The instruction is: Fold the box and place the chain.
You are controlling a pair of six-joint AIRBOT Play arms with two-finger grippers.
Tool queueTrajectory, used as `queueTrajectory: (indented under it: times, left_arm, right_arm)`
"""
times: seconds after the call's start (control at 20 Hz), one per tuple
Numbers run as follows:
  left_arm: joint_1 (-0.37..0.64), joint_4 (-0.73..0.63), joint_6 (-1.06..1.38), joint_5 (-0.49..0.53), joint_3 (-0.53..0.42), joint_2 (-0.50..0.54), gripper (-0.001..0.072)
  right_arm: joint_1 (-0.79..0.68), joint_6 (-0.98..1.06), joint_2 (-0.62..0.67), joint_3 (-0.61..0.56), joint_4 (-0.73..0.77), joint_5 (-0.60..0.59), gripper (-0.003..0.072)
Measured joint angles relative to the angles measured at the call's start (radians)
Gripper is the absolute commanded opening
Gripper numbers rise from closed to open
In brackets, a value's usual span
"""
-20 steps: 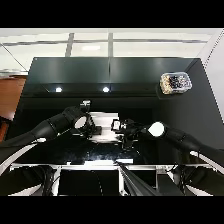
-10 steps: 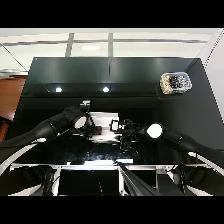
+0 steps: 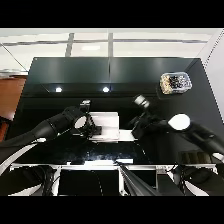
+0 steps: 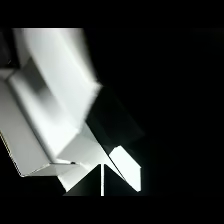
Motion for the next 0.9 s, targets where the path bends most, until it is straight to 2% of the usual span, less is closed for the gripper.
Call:
queueTrajectory:
  times: [0.2,0.35,0.45,0.6,0.75,0.9]
  left_arm:
    - [0.0,0.003,0.002,0.0,0.0,0.0,0.003]
    - [0.0,0.006,0.003,0.0,0.0,0.0,0.003]
    - [0.0,0.007,0.003,0.0,0.0,0.0,0.003]
    - [0.0,0.008,0.003,0.0,0.0,0.0,0.003]
    - [0.0,0.008,0.003,0.001,0.0,0.0,0.0031]
    - [0.0,0.008,0.003,0.001,0.0,0.0,0.0031]
  right_arm:
    - [-0.207,0.403,0.085,-0.016,-0.144,0.207,0.0025]
    - [-0.274,0.612,0.088,-0.084,-0.223,0.273,0.0026]
    - [-0.28,0.678,0.053,-0.135,-0.195,0.262,0.0025]
    - [-0.224,0.682,-0.035,-0.173,-0.068,0.171,0.0026]
    - [-0.145,0.62,-0.131,-0.169,0.096,0.096,0.0026]
    - [-0.087,0.575,-0.192,-0.133,0.185,0.059,0.0028]
